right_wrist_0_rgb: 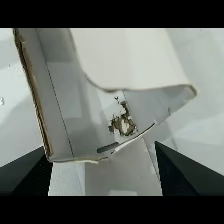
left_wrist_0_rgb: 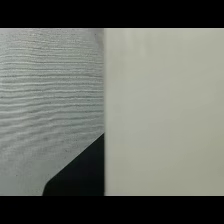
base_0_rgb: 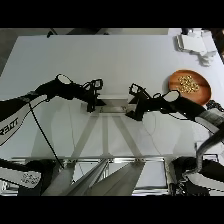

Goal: Fold the box and place the chain.

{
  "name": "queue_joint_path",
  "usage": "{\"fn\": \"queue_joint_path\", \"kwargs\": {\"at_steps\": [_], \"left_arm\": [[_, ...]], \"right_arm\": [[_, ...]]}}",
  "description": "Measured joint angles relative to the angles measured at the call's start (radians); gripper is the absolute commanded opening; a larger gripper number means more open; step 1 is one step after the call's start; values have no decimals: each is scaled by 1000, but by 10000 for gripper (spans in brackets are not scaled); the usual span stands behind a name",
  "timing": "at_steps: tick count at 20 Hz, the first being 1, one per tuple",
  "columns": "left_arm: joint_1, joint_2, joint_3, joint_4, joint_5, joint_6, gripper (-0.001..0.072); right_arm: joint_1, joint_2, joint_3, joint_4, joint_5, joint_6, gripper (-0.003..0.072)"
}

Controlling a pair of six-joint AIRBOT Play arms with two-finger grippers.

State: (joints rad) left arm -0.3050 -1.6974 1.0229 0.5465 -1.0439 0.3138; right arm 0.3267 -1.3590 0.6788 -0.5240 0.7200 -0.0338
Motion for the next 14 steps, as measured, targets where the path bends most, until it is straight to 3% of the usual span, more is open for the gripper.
{"fn": "queue_joint_path", "kwargs": {"at_steps": [14], "left_arm": [[0, 0, 0, 0, 0, 1, 8]], "right_arm": [[-45, -183, 127, 35, 163, -292, 670]]}}
